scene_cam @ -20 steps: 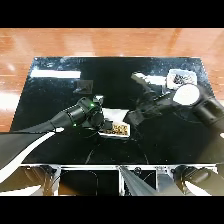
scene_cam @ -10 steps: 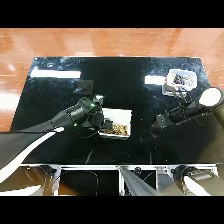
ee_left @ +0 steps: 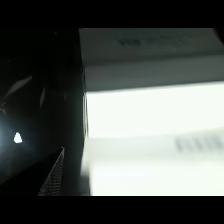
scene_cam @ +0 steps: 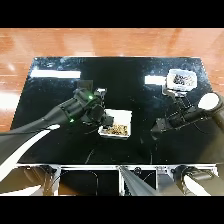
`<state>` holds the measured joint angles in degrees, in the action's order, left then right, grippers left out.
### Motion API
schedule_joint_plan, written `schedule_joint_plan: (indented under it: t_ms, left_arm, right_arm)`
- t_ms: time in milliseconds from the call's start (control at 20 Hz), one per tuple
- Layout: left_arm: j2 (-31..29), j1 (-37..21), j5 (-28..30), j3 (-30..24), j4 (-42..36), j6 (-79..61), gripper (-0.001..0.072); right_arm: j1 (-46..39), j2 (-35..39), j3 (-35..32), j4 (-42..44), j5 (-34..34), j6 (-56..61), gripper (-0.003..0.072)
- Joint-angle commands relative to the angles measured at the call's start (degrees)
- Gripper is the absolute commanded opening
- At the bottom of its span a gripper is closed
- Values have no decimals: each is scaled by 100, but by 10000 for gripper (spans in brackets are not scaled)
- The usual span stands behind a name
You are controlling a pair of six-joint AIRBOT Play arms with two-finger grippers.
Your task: Fold the box and place the chain.
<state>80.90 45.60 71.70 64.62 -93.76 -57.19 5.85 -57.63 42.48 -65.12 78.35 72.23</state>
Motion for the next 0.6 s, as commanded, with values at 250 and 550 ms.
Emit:
schedule_joint_plan:
  t_ms: [250,550]
  left_arm:
    - [-2697,-990,778,-1576,-295,-1434,546]
    - [-4140,-2302,166,-2800,-1349,-2218,547]
  right_arm:
    - [337,-584,1491,570,-634,-474,678]
    - [1228,-2852,3799,592,-699,-487,677]
